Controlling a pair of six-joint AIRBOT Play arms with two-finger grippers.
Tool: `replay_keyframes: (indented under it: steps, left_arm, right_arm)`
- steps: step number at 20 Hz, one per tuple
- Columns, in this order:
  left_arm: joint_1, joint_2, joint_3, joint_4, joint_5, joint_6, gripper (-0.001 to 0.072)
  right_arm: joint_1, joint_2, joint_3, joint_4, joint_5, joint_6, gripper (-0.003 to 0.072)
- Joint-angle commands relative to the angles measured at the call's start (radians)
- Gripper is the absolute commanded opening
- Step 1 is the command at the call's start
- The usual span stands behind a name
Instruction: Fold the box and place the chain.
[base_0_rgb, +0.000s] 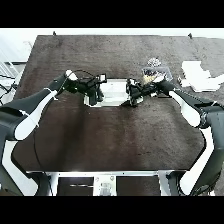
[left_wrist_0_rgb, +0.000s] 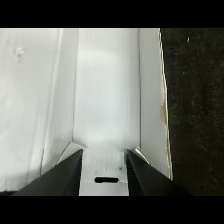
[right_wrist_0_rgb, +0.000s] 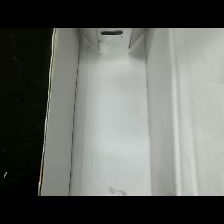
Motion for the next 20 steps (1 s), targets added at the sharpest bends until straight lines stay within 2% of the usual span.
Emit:
replay_keyframes:
  steps: [1,3,4,5,6,14,15,16,17,18,20]
  left_arm:
    - [0.0,-0.003,0.0,-0.029,-0.009,0.019,0.0338]
    - [0.0,-0.003,0.0,-0.029,-0.011,0.019,0.0341]
    - [0.0,-0.003,0.0,-0.029,-0.013,0.019,0.04]
    - [0.0,-0.003,0.0,-0.029,-0.016,0.019,0.0583]
    - [0.0,-0.003,0.0,-0.029,-0.016,0.016,0.0621]
    - [0.007,-0.002,0.0,-0.024,-0.017,0.002,0.06]
    - [0.016,0.0,0.0,-0.017,-0.032,-0.004,0.0528]
    - [0.028,0.003,0.0,-0.01,-0.055,-0.009,0.0334]
    - [0.044,0.005,0.0,-0.008,-0.086,-0.011,0.0206]
    - [0.061,0.006,0.001,-0.01,-0.115,-0.019,0.0132]
    - [0.093,0.006,0.001,-0.01,-0.171,-0.039,0.0109]
  right_arm:
    - [0.001,0.0,0.0,0.0,0.0,0.0,0.0578]
    - [0.001,0.0,0.0,0.0,0.0,0.0,0.0578]
    - [0.001,0.0,0.0,0.0,0.0,0.0,0.0578]
    - [0.001,0.0,0.0,0.0,0.0,0.0,0.0578]
    - [0.001,0.0,0.0,0.0,0.0,0.0,0.0578]
    - [0.001,0.0,0.0,0.0,0.0,0.0,0.0578]
    - [0.001,0.0,0.0,0.0,0.0,0.0,0.0578]
    - [0.001,0.0,0.0,0.0,0.0,0.0,0.0578]
    - [0.001,0.0,0.0,0.0,0.0,0.0,0.0578]
    - [0.001,0.0,0.0,0.0,0.0,0.0,0.0578]
    - [0.001,0.0,0.0,0.0,0.0,0.0,0.0578]
